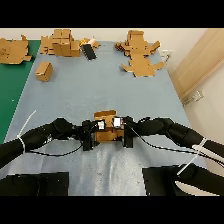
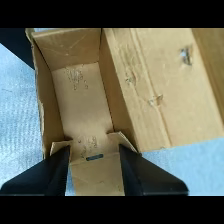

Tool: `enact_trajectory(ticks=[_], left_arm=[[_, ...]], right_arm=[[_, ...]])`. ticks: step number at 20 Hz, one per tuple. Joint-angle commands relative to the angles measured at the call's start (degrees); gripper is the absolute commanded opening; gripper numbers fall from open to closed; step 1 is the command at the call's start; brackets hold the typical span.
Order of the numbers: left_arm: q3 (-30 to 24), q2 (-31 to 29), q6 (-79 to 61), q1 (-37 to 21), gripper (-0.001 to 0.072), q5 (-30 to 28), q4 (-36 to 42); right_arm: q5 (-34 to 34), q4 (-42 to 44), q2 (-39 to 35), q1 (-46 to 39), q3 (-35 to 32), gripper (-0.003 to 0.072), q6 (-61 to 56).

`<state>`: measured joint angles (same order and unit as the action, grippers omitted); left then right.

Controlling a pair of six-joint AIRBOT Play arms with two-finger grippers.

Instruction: Fold the box.

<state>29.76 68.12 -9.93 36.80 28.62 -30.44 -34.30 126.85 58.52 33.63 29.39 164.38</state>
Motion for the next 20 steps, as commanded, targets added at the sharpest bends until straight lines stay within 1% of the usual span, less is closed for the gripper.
enact_trajectory(ticks=[1, 3, 7, 8, 9, 10, 13, 15, 17, 20], left_arm=[[0.0, 0.0, 0.0, 0.0, 0.0597, 0.0, 0.0], [0.0, 0.0, 0.0, 0.0, 0.0597, 0.0, 0.0], [0.0, 0.0, 0.0, 0.0, 0.0597, 0.0, 0.0], [0.0, 0.0, 0.0, 0.0, 0.0597, 0.0, 0.0], [0.0, 0.0, 0.0, 0.0, 0.0597, 0.0, 0.0], [0.0, 0.0, 0.0, 0.0, 0.0597, 0.0, 0.0], [0.0, 0.0, 0.0, 0.0, 0.0597, 0.0, 0.0], [0.0, 0.0, 0.0, 0.0, 0.0597, 0.0, 0.0], [0.0, 0.0, 0.0, 0.0, 0.0597, 0.0, 0.0], [0.0, 0.0, 0.0, 0.0, 0.0597, 0.0, 0.0]], right_arm=[[-1.6, -2.3, -0.2, 0.0, 0.3, 0.0527, -3.1], [-4.1, -7.8, -1.8, 0.0, 0.3, 0.0519, -12.2], [-8.5, -24.1, -7.8, -0.4, 0.3, 0.0518, -35.4], [-10.0, -26.8, -9.8, -1.0, 0.3, 0.0465, -40.4], [-11.2, -28.7, -11.7, -1.8, 0.3, 0.0223, -44.3], [-11.9, -29.9, -13.8, -3.0, 0.3, 0.0000, -48.6], [-12.9, -33.2, -19.3, -8.1, 0.3, 0.0003, -65.1], [-17.8, -33.2, -20.5, -13.4, 0.3, 0.0002, -73.3], [-23.1, -32.4, -19.8, -18.8, 0.0, 0.0002, -75.9], [-24.2, -25.3, -17.6, -23.8, -1.6, 0.0002, -75.5]])
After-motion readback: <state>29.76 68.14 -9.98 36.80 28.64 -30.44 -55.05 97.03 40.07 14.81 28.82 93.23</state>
